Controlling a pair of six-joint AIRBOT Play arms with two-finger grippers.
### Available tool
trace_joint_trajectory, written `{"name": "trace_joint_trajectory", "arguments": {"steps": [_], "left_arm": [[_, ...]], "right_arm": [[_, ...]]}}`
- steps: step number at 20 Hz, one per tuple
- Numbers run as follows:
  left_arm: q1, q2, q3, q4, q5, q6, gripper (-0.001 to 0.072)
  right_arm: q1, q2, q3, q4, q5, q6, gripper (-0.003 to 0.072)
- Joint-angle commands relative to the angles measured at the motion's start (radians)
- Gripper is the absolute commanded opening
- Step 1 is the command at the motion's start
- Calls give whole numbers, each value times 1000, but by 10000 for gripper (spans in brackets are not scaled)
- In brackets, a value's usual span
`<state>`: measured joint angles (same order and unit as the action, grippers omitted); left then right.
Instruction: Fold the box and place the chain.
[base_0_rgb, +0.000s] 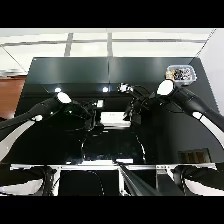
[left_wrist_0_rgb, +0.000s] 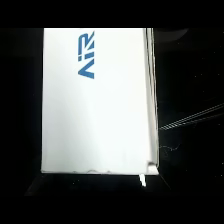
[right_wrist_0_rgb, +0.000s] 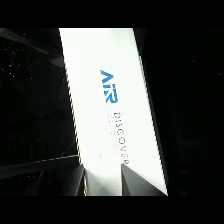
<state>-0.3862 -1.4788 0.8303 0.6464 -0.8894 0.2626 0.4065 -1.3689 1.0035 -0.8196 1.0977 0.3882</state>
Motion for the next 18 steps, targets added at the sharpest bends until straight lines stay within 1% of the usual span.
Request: {"name": "trace_joint_trajectory", "arguments": {"steps": [1, 18], "left_arm": [[0, -1, 1, 0, 0, -1, 372], [0, -1, 1, 0, -1, -1, 372]], "right_arm": [[0, 2, 0, -3, -10, 1, 133], [0, 12, 1, -1, -24, 17, 126]]}}
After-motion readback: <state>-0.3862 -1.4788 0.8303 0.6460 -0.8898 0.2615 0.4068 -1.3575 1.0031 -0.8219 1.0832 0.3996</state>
